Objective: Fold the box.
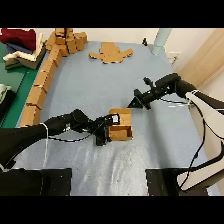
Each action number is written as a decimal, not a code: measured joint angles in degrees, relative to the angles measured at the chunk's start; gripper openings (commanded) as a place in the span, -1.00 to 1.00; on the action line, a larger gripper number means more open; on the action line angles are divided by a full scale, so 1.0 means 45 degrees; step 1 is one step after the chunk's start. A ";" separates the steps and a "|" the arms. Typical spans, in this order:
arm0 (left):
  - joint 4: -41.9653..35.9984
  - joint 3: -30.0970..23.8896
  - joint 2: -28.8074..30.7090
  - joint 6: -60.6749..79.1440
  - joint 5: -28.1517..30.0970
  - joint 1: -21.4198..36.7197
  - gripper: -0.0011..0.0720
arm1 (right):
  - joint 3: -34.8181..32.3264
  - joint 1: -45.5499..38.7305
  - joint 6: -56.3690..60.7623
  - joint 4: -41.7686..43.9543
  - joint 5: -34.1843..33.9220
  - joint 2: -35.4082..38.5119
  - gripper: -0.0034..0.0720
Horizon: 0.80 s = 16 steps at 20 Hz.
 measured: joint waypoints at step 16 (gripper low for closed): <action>0.0000 0.0000 0.0000 0.0000 0.0000 0.0000 0.05 | -0.4624 0.2059 -0.5945 0.0010 0.0024 0.4337 -0.90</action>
